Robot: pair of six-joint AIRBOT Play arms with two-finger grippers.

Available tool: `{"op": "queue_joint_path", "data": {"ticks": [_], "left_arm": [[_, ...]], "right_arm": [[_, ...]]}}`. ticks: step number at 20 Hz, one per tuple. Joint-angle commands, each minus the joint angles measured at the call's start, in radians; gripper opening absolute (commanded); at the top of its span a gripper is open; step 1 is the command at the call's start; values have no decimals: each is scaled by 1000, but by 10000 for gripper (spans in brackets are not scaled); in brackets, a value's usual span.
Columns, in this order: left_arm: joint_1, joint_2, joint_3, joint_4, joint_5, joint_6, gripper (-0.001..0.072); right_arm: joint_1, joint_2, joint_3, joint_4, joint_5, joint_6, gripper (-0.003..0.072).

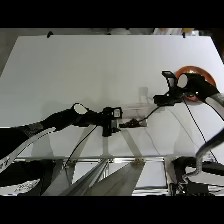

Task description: Fold the box and place the chain.

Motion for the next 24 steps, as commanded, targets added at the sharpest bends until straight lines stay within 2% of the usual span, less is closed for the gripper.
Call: {"op": "queue_joint_path", "data": {"ticks": [1,3,4,10,16,20,24], "left_arm": [[0,1,0,0,0,0,372],[0,1,0,0,0,0,372],[0,1,0,0,0,0,372],[0,1,0,0,0,0,372],[0,1,0,0,0,0,372],[0,1,0,0,0,0,372],[0,1,0,0,0,0,372]], "right_arm": [[0,-21,1,3,15,11,154],[0,-21,1,3,19,11,37],[0,-21,1,6,26,10,18],[0,33,1,6,81,-20,17],[0,248,1,30,162,-61,17],[0,406,1,152,244,-106,17],[0,524,0,353,305,-182,17]]}}
